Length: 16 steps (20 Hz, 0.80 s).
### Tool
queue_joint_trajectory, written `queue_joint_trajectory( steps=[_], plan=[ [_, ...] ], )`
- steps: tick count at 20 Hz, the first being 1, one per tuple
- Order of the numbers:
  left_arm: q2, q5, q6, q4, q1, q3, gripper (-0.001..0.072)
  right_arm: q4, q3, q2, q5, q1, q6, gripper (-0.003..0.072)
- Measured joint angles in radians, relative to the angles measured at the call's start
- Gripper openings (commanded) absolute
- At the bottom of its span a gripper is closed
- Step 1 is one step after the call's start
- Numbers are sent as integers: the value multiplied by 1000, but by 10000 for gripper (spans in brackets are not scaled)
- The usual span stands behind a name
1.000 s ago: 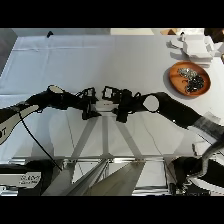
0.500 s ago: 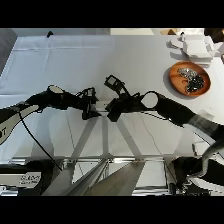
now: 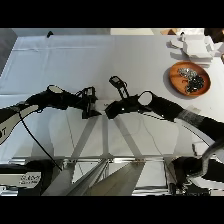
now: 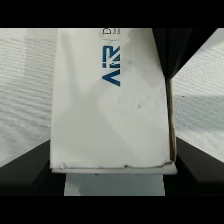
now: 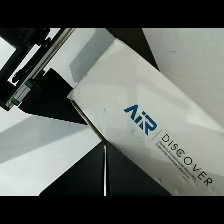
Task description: Fold the box and place the chain.
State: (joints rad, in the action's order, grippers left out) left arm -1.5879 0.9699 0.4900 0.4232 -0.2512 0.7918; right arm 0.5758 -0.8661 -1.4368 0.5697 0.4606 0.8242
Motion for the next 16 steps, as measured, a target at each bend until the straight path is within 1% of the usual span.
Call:
queue_joint_trajectory(
  steps=[2, 3, 7, 8, 10, 14, 16],
  plan=[
    [0, 23, 8, 12, -1, -1, 275, 1, 0, 24, -31, -10, 8, 10],
    [0, 19, 6, 10, -1, 0, 275, 0, 0, 42, -32, -18, 9, 10],
    [0, 11, 4, 4, -1, 0, 275, -4, 3, 97, 5, -88, 10, 10],
    [0, 11, 4, 4, -1, 0, 275, -5, 11, 103, 33, -109, 10, 10],
    [0, 9, 4, 4, -1, 0, 275, -7, 45, 110, 75, -147, 11, 10],
    [0, 8, 3, 3, -1, 0, 275, -21, 141, 104, 63, -187, 16, 9],
    [0, 8, 2, 3, -1, 0, 275, -28, 166, 88, 53, -193, 16, 9]
  ],
)
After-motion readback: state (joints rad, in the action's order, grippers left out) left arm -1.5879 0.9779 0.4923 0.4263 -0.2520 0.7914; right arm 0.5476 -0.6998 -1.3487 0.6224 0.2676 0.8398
